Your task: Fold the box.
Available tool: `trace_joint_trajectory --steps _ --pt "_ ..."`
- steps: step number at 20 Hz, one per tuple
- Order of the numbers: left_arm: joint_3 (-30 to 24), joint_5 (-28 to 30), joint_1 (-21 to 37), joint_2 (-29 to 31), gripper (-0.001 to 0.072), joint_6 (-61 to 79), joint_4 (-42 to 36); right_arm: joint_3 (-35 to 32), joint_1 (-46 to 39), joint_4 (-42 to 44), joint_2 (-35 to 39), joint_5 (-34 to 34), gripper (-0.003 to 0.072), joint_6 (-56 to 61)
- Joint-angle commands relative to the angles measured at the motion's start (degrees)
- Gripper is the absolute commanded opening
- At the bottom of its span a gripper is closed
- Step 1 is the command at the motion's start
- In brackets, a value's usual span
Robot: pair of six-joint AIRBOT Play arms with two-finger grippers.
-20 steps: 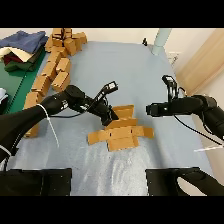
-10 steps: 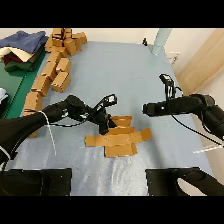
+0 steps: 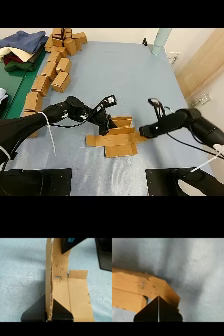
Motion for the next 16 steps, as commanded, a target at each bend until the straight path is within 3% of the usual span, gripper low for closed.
trace_joint_trajectory --steps 1,16 --pt "-0.04 -0.13 -0.04 -0.02 0.0012 0.02 0.07 -5.66 0.61 -0.31 0.04 2.64 0.0006 1.36" --pt "-0.02 -0.35 -0.02 0.76 0.0013 0.09 -0.20 -5.73 0.57 -1.99 -0.31 5.62 0.0005 1.79"
